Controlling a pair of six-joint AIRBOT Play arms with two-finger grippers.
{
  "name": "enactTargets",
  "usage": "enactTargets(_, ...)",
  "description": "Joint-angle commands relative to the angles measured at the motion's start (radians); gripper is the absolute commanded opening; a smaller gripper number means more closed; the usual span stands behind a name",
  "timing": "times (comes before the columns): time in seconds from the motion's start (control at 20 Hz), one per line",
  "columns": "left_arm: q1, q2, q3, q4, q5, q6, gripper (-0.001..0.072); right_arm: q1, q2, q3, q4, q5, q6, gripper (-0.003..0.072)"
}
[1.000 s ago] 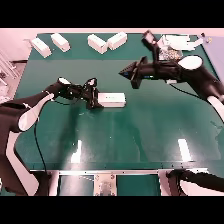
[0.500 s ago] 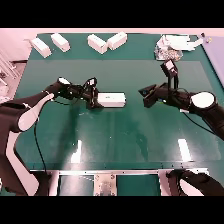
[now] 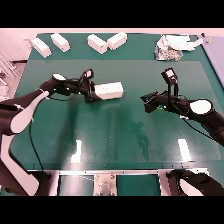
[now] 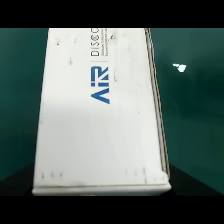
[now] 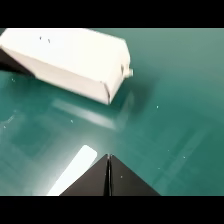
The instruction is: Fold the box and place the chain.
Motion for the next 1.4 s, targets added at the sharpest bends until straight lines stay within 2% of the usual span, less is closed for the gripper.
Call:
enactTargets(0.0, 0.072, 0.086, -0.003, 0.014, 0.049, -0.166, 0.0013, -0.001, 0.001, -0.004, 0.000, -0.002, 0.012, 0.0014)
enactTargets(0.1, 0.122, 0.169, -0.043, 0.017, 0.128, -0.219, 0.0013, -0.001, 0.001, -0.004, 0.000, -0.002, 0.024, 0.0014)
enactTargets(0.2, 0.173, 0.271, -0.122, 0.017, 0.262, -0.257, 0.0012, 0.000, 0.001, -0.004, 0.000, -0.001, 0.031, 0.0014)
enactTargets(0.35, 0.245, 0.430, -0.280, 0.016, 0.487, -0.341, 0.0013, 0.000, 0.001, -0.004, 0.003, -0.002, 0.031, 0.0014)
enactTargets(0.55, 0.294, 0.588, -0.479, 0.016, 0.731, -0.444, 0.0015, 0.001, 0.001, -0.004, 0.008, -0.002, 0.057, 0.0014)
enactTargets(0.65, 0.294, 0.616, -0.554, 0.016, 0.799, -0.471, 0.0016, 0.001, 0.001, -0.004, 0.023, -0.001, 0.057, 0.0014)
enactTargets(0.85, 0.294, 0.608, -0.677, 0.016, 0.909, -0.529, 0.0019, 0.003, 0.001, -0.004, 0.068, -0.001, 0.056, 0.0015)
enactTargets(1.05, 0.294, 0.577, -0.704, 0.016, 0.943, -0.529, 0.0024, 0.003, 0.001, -0.004, 0.078, 0.000, 0.057, 0.0014)
enactTargets(1.15, 0.294, 0.566, -0.704, 0.015, 0.971, -0.530, 0.0452, 0.003, 0.001, -0.004, 0.091, 0.000, 0.056, 0.0015)
enactTargets(1.2, 0.294, 0.557, -0.704, 0.015, 0.984, -0.529, 0.0535, 0.003, 0.001, -0.003, 0.095, -0.001, 0.056, 0.0015)
enactTargets(1.25, 0.294, 0.546, -0.704, 0.015, 0.995, -0.529, 0.0659, 0.003, 0.001, -0.004, 0.101, 0.000, 0.056, 0.0015)
enactTargets(1.35, 0.294, 0.539, -0.704, 0.016, 0.997, -0.529, 0.0720, 0.003, 0.001, -0.003, 0.101, 0.003, 0.056, 0.0015)
